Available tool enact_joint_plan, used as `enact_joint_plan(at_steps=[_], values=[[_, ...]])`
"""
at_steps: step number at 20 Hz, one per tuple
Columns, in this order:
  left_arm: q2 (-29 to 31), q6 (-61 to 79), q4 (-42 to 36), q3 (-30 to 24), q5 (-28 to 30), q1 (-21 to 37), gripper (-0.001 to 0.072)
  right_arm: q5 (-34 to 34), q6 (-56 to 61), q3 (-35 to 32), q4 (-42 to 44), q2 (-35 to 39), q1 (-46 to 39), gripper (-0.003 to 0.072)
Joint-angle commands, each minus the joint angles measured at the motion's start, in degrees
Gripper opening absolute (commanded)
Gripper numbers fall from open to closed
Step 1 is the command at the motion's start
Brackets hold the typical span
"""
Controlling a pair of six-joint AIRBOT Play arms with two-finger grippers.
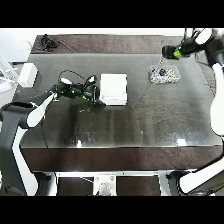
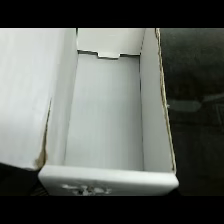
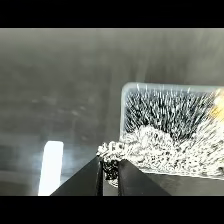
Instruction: Fold the box and place the chain.
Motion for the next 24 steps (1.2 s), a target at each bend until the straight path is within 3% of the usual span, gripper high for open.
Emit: enact_joint_plan(at_steps=[1,6,10,19,24], values=[[0.0,0.0,0.0,0.0,0.0,0.0,0.0477,1.3,0.3,0.1,-5.5,9.2,3.3,0.0002],[0.0,0.0,0.0,0.0,0.0,0.0,0.0477,-1.6,0.3,0.1,-6.1,20.9,9.6,0.0002],[0.0,0.0,0.0,0.0,0.0,0.0,0.0477,-4.7,0.3,0.1,-6.1,26.1,15.4,0.0002],[0.0,0.0,0.0,0.0,0.0,0.0,0.0477,-4.6,0.0,-0.6,-6.1,26.6,27.2,0.0003],[0.0,0.0,0.0,0.0,0.0,0.0,0.0478,-4.6,0.1,-8.5,-5.5,26.6,28.7,0.0003]])
